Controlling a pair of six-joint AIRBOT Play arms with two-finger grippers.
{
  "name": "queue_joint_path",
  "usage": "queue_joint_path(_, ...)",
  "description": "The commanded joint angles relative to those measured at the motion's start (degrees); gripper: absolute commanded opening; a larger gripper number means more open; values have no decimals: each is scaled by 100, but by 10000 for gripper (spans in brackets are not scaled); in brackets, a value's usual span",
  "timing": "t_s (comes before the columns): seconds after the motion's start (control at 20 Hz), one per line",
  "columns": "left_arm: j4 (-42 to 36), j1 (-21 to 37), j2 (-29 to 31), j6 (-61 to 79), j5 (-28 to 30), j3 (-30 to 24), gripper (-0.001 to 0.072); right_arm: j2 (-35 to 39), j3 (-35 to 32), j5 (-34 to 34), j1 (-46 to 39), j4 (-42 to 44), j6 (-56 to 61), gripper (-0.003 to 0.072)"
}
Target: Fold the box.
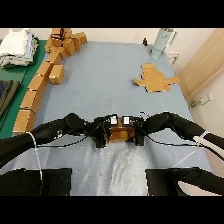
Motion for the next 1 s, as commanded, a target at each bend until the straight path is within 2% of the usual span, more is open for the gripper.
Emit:
queue_joint_path(0.0,1366,9,376,-1287,-48,2,13,0,-2,2,4,2,0,581)
queue_joint_path(0.1,2673,83,852,-2905,-501,2,13,0,-2,0,4,0,0,582)
queue_joint_path(0.2,3475,321,1405,-4614,-1036,0,13,0,-2,2,4,-9,0,581)
queue_joint_path(0.35,3834,1062,2184,-7038,-1416,-79,13,0,-2,2,4,-9,0,581)
queue_joint_path(0.45,3812,1657,2315,-8050,-1558,-258,13,0,-2,0,7,-9,2,581)
queue_joint_path(0.6,3298,2096,1934,-8172,-1690,-573,13,0,-2,2,4,-11,2,581)
queue_joint_path(0.95,743,1517,560,-6354,-1169,-737,13,0,-2,2,4,-11,2,581)
